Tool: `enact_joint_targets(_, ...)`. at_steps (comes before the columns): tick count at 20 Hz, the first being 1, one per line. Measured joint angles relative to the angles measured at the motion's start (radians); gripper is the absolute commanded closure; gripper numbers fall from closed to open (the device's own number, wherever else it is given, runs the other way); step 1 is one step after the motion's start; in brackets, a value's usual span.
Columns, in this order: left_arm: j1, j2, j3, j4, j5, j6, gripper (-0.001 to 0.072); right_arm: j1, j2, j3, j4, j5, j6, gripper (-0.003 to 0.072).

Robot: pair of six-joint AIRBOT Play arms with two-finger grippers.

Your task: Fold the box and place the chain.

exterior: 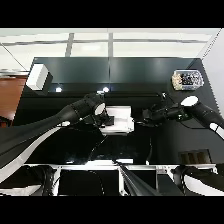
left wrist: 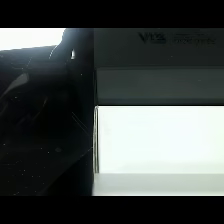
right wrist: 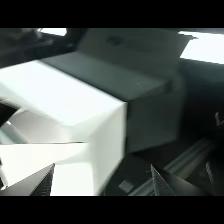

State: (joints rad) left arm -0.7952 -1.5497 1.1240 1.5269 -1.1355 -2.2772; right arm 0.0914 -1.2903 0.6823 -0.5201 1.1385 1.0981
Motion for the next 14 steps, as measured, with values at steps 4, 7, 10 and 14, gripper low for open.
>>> enact_joint_targets(4, 0.000, 0.000, 0.000, 0.000, 0.000, 0.000, 0.0682, 0.033, -0.003, 0.032, -0.002, 0.048, -0.001, 0.0142)
enact_joint_targets(7, 0.000, 0.000, 0.000, 0.000, 0.000, 0.000, 0.0682, 0.077, -0.004, 0.040, -0.018, 0.029, 0.024, 0.0152)
enact_joint_targets(10, 0.000, 0.000, 0.000, 0.000, 0.000, 0.000, 0.0682, 0.115, -0.004, 0.044, -0.031, -0.010, 0.061, 0.0158)
enact_joint_targets(14, 0.000, 0.000, 0.000, 0.000, 0.000, 0.000, 0.0682, 0.161, -0.004, 0.045, -0.038, -0.068, 0.115, 0.0227)
